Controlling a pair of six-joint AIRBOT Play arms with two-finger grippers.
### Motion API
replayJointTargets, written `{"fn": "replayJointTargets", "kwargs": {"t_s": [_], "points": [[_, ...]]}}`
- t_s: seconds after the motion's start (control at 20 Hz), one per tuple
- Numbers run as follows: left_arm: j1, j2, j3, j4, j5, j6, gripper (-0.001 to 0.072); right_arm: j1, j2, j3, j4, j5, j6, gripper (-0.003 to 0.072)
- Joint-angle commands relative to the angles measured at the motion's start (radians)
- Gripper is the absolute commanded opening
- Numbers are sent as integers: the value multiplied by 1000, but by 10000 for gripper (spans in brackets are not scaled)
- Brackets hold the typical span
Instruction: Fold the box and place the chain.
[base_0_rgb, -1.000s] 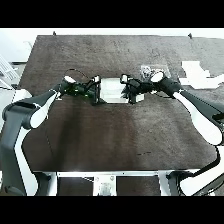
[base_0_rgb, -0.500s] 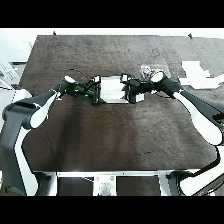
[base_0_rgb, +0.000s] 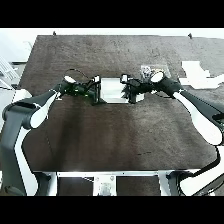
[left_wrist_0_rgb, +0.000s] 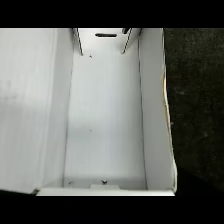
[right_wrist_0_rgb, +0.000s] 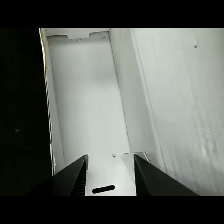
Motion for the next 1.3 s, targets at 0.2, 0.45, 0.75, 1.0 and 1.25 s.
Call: {"fn": "replayJointTargets", "kwargs": {"t_s": [0.2, 0.45, 0.75, 1.0, 1.25], "points": [[1, 0, 0, 1, 0, 1, 360, -1, 15, 1, -172, 30, 100, 188], [1, 0, 0, 1, 0, 1, 360, -19, 44, 5, -176, 31, 138, 296], [1, 0, 0, 1, 0, 1, 360, -84, 80, 5, -177, 43, 232, 287], [1, 0, 0, 1, 0, 1, 360, -140, 158, 5, -177, 54, 449, 22], [1, 0, 0, 1, 0, 1, 360, -269, 190, -3, -177, 57, 838, 11]]}}
